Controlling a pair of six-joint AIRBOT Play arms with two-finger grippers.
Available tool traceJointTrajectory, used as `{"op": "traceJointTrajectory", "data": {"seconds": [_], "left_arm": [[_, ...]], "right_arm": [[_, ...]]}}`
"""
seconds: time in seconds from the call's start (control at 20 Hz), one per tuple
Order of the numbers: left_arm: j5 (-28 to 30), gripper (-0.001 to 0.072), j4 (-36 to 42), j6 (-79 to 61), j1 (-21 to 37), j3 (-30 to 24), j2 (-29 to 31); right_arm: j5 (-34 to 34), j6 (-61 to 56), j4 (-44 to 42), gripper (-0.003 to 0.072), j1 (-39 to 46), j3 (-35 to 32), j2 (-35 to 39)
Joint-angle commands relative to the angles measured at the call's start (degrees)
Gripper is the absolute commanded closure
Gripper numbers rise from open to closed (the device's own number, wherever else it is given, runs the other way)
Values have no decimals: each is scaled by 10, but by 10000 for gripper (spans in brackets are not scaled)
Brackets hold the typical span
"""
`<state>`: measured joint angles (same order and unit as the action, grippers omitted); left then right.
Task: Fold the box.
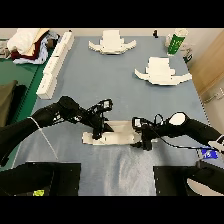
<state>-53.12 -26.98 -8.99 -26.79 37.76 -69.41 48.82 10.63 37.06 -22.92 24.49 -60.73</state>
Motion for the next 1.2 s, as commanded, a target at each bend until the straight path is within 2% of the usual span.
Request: {"op": "traceJointTrajectory", "data": {"seconds": [0.0,0.2,0.25,0.5,0.6,0.65,0.75,1.15], "left_arm": [[0,694,0,0,0,0,0],[0,694,0,0,0,0,0],[0,694,0,0,0,0,0],[0,694,0,0,0,0,0],[0,694,0,0,0,0,0],[0,694,0,0,0,0,0],[0,694,0,0,0,0,0],[0,694,0,0,0,0,0]], "right_arm": [[-20,36,-27,3,0,-19,0],[-24,74,-48,8,0,-20,-1],[-24,75,-48,63,0,-19,-4],[-26,100,-51,71,0,-19,-29],[-26,100,-49,193,0,-20,-29],[-28,100,-49,193,0,-20,-29],[-29,100,-49,248,0,-19,-29],[-45,98,-49,244,0,-19,-29]]}}
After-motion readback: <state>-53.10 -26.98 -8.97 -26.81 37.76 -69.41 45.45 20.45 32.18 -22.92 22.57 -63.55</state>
